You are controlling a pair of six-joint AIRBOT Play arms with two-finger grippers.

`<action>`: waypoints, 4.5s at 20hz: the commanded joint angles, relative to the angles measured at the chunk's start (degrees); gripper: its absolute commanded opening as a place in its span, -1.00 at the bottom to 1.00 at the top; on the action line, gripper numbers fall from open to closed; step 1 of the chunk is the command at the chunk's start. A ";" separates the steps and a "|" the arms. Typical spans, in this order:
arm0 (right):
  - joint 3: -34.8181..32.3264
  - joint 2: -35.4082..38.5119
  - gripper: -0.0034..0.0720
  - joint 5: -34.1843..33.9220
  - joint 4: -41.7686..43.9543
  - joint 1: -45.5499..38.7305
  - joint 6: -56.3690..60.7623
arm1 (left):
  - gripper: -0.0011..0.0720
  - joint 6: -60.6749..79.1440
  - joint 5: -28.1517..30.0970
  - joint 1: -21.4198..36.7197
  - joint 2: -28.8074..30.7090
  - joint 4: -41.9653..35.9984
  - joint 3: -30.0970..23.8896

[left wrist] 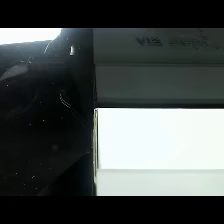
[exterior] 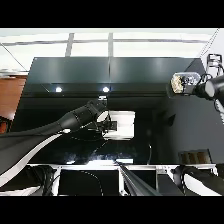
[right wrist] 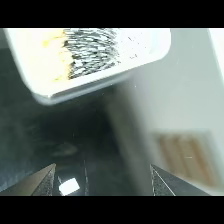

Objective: Fold the box and place the chain.

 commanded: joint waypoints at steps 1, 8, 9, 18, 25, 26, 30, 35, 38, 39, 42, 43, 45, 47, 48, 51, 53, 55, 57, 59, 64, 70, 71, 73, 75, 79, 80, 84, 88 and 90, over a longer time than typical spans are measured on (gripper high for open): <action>10.49 -12.61 0.99 -2.16 22.62 -10.32 -4.52 | -0.89 0.04 0.42 0.00 0.02 0.00 0.04; 36.96 -32.22 0.97 11.32 34.93 -12.15 11.91 | -0.89 0.04 0.39 0.00 0.02 0.00 0.04; 38.45 -33.59 0.96 11.47 34.95 -12.09 12.70 | -0.89 0.04 0.39 0.00 0.02 0.00 0.04; 38.99 -37.46 0.67 11.02 33.29 -12.09 15.23 | -0.89 0.04 0.55 0.00 0.02 0.00 0.04; 38.99 -41.09 0.19 9.49 33.44 -10.69 15.13 | -0.89 0.04 0.79 0.00 0.02 0.00 0.04; 39.01 -41.07 -0.31 9.22 33.59 -10.71 14.38 | -0.89 0.04 0.79 0.00 0.02 0.00 0.04; 39.50 -38.91 -0.87 11.26 35.78 -11.17 4.42 | -0.89 0.04 0.83 0.00 0.00 0.00 0.04; 39.71 -28.76 -0.87 15.39 35.67 -11.61 -10.84 | -0.89 0.04 0.83 0.00 0.02 0.00 0.04; 39.71 -21.27 -0.87 15.80 35.69 -11.61 -15.19 | -0.89 0.04 0.83 0.00 0.02 0.00 0.04; 39.71 -18.47 -0.87 15.93 36.13 -11.61 -17.81 | -0.89 0.04 0.83 0.00 0.00 0.00 0.04; 39.71 -9.64 -0.87 17.46 39.58 -11.61 -24.30 | -0.89 0.04 0.81 0.00 0.00 0.00 0.04; 39.71 -6.25 -0.87 17.97 41.31 -11.61 -26.45 | -0.89 0.04 0.83 0.00 0.00 0.00 0.04; 39.69 -0.17 -0.87 18.45 47.54 -11.52 -32.26 | -0.89 0.04 0.85 0.00 0.00 0.02 0.04; 39.67 4.68 -0.87 19.58 53.02 -11.21 -33.35 | -0.89 0.04 0.90 0.00 0.00 0.00 0.04; 39.65 6.78 -0.87 20.74 54.18 -10.45 -33.55 | -0.89 0.04 0.87 0.00 0.00 0.02 0.04; 39.60 11.63 -0.87 23.69 54.23 -5.81 -34.21 | -0.89 0.04 0.87 0.00 0.00 0.02 0.02; 38.23 14.45 -0.87 24.57 53.92 -1.20 -34.97 | -0.89 0.04 0.90 0.00 0.00 0.02 0.02; 35.69 16.48 -0.87 25.24 53.18 3.15 -35.43 | -0.89 0.04 0.87 0.00 0.00 0.02 0.02; 33.29 17.09 -0.87 26.51 53.22 7.04 -36.33 | -0.89 0.04 0.87 0.00 0.00 0.02 0.02; 30.25 17.09 -0.87 29.24 53.40 10.36 -37.11 | -0.89 0.04 0.87 0.00 0.00 0.02 0.02; 20.50 17.09 -0.87 28.39 59.52 15.52 -40.39 | -0.89 0.04 0.87 0.00 0.00 0.02 0.02; 13.03 17.07 -0.87 26.80 67.52 15.85 -42.16 | -0.89 0.04 0.87 0.00 0.00 0.02 0.02; 11.58 17.09 -0.87 26.40 68.28 16.24 -42.27 | -0.89 0.04 0.87 0.00 0.00 0.02 0.02; 7.58 17.07 -0.87 23.21 68.65 18.12 -42.29 | -0.89 0.04 0.87 0.00 0.00 0.02 0.02; 2.27 16.90 -0.87 16.35 68.61 21.20 -42.73 | -0.89 0.04 0.87 0.00 0.00 0.00 0.02; -7.72 15.39 -0.87 2.78 69.70 25.70 -42.64 | -0.89 0.04 0.87 0.00 0.00 0.02 0.02; -9.16 14.64 -0.87 1.68 69.51 26.12 -42.64 | -0.89 0.04 0.87 0.00 0.00 0.02 0.02; -10.73 13.57 0.20 2.38 64.11 24.65 -38.23 | -0.89 0.04 0.87 0.00 0.00 0.00 0.02; -8.96 14.93 0.20 9.09 57.18 13.00 -40.59 | -0.89 0.04 0.87 0.00 0.00 0.00 0.02; -10.03 15.17 0.20 7.37 46.84 7.61 -40.96 | -0.89 0.04 0.87 0.00 0.00 0.02 0.02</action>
